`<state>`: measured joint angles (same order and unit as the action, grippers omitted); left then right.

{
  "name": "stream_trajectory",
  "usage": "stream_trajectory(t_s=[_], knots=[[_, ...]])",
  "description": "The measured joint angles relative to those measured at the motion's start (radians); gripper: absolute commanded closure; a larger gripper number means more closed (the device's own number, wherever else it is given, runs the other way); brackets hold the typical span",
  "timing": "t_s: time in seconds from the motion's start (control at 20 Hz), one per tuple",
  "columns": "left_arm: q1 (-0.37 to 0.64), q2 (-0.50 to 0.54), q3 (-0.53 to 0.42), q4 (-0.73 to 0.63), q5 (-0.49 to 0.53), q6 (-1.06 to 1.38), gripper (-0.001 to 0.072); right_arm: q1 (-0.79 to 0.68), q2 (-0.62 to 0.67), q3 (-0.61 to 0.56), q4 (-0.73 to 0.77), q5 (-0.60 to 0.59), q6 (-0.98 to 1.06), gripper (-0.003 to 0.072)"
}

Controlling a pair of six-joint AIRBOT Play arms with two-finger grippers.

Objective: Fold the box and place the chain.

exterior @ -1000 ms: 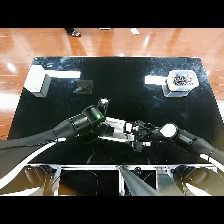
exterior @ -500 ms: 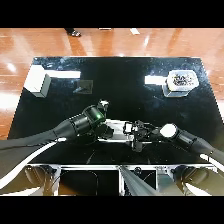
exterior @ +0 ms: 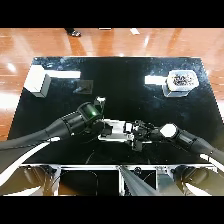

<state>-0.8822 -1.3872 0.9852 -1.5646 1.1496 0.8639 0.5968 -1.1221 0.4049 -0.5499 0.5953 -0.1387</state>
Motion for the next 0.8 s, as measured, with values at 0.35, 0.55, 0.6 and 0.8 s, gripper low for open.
stream_trajectory(t_s=[0.35, 0.55, 0.6, 0.8], knots=[[0.021, 0.009, -0.003, -0.014, -0.007, -0.003, 0.0227, 0.000, 0.000, 0.000, -0.001, 0.003, 0.000, 0.0138], [0.027, 0.009, -0.026, -0.051, -0.014, -0.009, 0.0227, 0.000, 0.000, 0.000, -0.001, 0.003, 0.000, 0.0138], [0.028, 0.009, -0.033, -0.061, -0.027, -0.014, 0.0227, 0.000, 0.000, 0.000, -0.001, 0.003, 0.000, 0.0137], [0.032, 0.009, -0.051, -0.089, -0.064, -0.025, 0.0303, 0.000, 0.000, 0.000, -0.001, 0.003, 0.000, 0.0138]])
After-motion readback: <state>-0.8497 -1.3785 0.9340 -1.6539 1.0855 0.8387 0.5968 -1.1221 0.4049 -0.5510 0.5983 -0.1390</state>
